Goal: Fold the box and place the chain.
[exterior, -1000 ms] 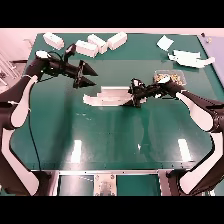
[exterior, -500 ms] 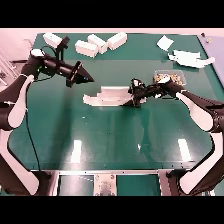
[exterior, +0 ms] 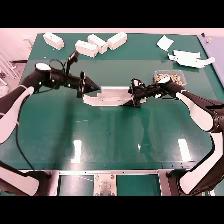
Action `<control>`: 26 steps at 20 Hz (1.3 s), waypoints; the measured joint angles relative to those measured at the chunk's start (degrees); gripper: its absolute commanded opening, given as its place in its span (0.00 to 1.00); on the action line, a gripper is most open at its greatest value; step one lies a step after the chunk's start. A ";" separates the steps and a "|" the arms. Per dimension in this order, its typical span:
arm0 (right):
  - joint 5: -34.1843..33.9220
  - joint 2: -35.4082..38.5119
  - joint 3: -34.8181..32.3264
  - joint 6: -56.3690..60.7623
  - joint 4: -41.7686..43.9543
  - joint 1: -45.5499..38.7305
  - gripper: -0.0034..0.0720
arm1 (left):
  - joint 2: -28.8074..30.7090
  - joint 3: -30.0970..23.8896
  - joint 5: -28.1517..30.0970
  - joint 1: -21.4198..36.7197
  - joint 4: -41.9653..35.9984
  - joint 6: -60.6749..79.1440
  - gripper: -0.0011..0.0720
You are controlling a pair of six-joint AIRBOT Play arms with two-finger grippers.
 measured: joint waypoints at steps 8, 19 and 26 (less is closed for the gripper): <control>0.00 0.00 0.00 0.00 0.00 0.00 0.81 | 1.42 -11.39 14.95 -1.36 -6.64 11.21 0.03; 0.00 0.00 0.00 0.00 0.00 0.00 0.81 | -1.05 -8.70 20.48 -5.88 -9.68 15.10 0.04; 0.00 0.00 0.00 0.04 0.00 0.00 0.81 | -5.81 -2.10 22.16 -6.14 -11.23 14.38 0.04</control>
